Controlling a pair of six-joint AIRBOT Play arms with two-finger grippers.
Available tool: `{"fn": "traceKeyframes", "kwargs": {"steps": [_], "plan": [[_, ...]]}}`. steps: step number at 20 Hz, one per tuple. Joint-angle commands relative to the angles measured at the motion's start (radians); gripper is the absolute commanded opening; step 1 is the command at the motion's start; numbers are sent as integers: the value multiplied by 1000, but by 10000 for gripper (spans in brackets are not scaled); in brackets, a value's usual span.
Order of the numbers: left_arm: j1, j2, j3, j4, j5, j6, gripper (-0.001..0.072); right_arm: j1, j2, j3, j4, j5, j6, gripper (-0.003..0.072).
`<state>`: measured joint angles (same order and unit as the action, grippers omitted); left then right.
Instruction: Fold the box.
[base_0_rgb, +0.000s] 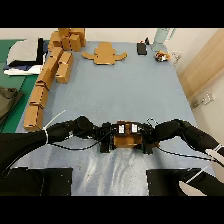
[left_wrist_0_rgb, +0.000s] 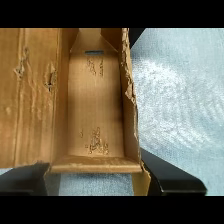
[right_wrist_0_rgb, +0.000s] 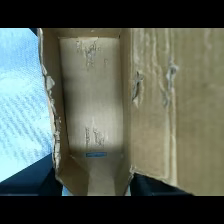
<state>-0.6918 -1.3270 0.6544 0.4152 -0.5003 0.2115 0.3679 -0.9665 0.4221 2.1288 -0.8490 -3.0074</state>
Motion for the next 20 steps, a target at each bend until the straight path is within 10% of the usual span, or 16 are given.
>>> {"fn": "traceKeyframes", "kwargs": {"steps": [1,10,20], "plan": [[0,-1,1,0,0,0,472,0,1,1,3,-26,-1,714],[0,-1,1,0,0,0,472,-1,25,60,-101,-79,167,714],[0,-1,1,0,0,0,472,0,343,91,-169,-386,682,708]]}}
